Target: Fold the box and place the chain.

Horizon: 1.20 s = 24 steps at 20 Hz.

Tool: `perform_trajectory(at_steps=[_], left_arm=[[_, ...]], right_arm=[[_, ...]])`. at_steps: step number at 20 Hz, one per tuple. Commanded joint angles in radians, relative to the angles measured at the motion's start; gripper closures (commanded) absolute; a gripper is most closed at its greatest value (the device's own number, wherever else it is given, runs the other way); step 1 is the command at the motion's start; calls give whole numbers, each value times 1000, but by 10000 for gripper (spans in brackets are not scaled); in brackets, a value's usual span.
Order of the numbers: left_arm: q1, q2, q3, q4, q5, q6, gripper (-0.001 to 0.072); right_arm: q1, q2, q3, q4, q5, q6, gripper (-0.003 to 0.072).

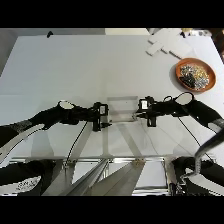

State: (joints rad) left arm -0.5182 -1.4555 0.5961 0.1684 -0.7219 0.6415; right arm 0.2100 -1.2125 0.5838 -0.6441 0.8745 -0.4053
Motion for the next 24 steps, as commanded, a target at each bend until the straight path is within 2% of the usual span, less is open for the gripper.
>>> perform_trajectory(at_steps=[1,2,4,6,8,9,14,16,17,18,19,24], left_arm=[[-1,0,0,1,0,2,647],[-1,0,0,1,0,2,647],[-1,0,0,1,0,2,647],[-1,0,0,1,0,2,647],[-1,0,0,1,0,2,647],[-1,0,0,1,0,2,647],[-1,0,0,1,0,2,647],[-1,0,0,1,0,2,647],[-1,0,0,1,0,2,647],[-1,0,0,1,0,2,647],[-1,0,0,1,0,2,647],[-1,0,0,1,0,2,647]], right_arm=[[1,-3,-2,32,-3,-4,571],[2,-10,-3,32,-2,-4,566],[26,-29,-6,31,-2,-3,486],[62,-48,-6,30,-5,-4,473],[76,-58,-6,27,-8,-3,316],[76,-60,-6,25,-8,-1,280],[76,-58,-6,12,0,16,265],[69,-38,-6,-9,-2,60,307],[60,-16,-6,-26,-1,103,445],[50,12,-6,-53,0,166,628],[37,47,-6,-89,0,249,677],[-43,186,-6,-150,-2,694,677]])
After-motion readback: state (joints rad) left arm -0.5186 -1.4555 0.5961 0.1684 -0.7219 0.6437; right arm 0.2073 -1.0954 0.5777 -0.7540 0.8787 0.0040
